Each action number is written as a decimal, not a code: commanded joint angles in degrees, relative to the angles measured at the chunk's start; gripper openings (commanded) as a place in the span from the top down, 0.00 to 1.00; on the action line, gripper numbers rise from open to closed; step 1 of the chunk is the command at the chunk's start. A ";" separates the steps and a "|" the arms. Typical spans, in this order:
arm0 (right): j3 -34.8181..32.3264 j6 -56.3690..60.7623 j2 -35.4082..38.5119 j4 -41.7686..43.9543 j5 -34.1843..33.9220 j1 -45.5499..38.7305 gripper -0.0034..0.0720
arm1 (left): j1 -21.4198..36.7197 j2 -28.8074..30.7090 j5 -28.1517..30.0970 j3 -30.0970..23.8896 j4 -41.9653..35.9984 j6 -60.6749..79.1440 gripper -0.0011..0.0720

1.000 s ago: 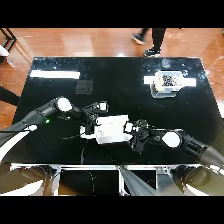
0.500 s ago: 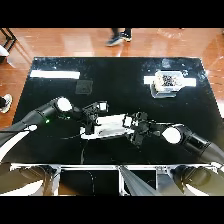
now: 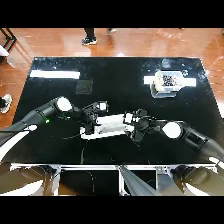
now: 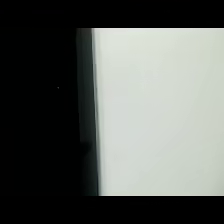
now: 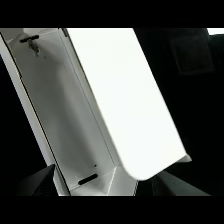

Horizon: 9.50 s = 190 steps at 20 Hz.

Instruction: Fold the box and place the chain.

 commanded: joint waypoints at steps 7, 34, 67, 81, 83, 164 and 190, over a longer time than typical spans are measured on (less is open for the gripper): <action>2.10 -16.35 -5.77 16.85 9.64 -6.58 0.08 | 0.02 -0.02 0.00 0.07 0.02 0.04 0.96; 3.78 -21.16 -15.89 15.63 12.20 -5.66 0.08 | 0.02 -0.02 2.27 0.07 0.02 0.46 0.96; 3.80 -21.81 -16.44 14.78 11.45 -4.83 0.48 | 0.09 0.70 1.27 0.07 0.28 0.39 0.39; 3.80 -21.81 -16.44 14.78 11.45 -4.83 0.48 | 14.97 19.76 -15.54 0.07 6.91 -25.16 0.51; 3.80 -21.84 -16.44 14.78 11.45 -4.83 0.48 | 16.96 22.25 -23.19 0.07 6.88 -26.34 0.96; 3.80 -21.81 -16.44 14.78 11.45 -4.83 0.48 | 1.25 13.40 7.50 -13.16 1.49 2.32 0.22; 3.80 -21.81 -16.44 14.78 11.43 -4.83 0.48 | -2.49 10.40 10.64 -13.14 -9.53 5.75 0.58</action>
